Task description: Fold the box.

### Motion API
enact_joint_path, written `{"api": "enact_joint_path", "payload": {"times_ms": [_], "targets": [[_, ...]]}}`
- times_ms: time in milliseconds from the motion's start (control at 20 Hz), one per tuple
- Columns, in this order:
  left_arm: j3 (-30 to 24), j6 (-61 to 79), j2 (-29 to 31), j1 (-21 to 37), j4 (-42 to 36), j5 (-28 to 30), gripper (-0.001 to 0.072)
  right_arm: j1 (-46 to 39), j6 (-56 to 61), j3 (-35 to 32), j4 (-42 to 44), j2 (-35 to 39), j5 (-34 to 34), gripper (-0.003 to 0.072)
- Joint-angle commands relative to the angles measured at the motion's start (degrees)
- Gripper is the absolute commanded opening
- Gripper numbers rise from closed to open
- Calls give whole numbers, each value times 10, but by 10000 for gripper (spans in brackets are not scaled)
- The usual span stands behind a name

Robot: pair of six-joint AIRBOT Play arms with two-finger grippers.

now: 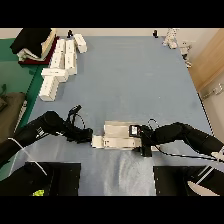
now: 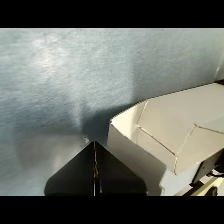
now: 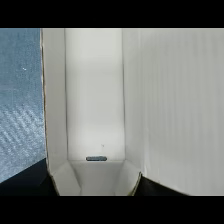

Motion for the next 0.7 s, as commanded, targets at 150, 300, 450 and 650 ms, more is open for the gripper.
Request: {"api": "enact_joint_path", "payload": {"times_ms": [150,300,450,650], "targets": [[17,3,-9,-25,-26,-1,18,0,0,0,0,0,0,505],[41,6,10,-25,-25,-37,19,0,0,0,0,0,0,505],[47,7,14,-25,-26,-42,20,0,0,0,0,0,0,505],[47,8,12,-25,-36,-40,20,0,0,0,0,0,0,505]]}}
